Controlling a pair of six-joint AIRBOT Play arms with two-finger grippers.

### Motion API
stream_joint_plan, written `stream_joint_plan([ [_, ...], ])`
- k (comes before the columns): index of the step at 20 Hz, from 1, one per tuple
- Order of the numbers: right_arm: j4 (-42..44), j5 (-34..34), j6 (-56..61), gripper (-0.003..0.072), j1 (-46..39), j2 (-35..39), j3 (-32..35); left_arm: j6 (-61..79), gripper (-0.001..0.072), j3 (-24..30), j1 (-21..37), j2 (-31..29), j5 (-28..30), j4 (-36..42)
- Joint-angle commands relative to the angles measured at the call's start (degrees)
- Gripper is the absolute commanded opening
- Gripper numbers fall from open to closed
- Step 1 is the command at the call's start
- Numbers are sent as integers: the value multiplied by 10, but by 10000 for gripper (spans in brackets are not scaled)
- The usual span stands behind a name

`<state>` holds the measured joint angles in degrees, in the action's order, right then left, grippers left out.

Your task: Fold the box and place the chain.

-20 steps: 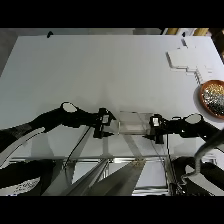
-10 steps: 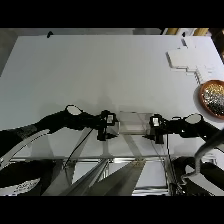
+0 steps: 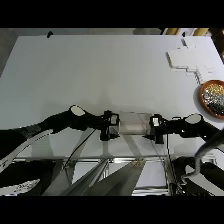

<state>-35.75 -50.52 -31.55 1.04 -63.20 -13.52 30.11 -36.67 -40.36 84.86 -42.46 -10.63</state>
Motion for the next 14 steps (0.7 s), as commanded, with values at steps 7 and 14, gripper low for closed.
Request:
stream_joint_plan([
  [7, 0, 0, 0, 340, 0, 0, 0, -60, 695, -38, -7, 28, -9, -24],
  [14, 0, 0, 0, 340, 0, 0, 0, -39, 214, -37, -7, 27, -38, -45],
])
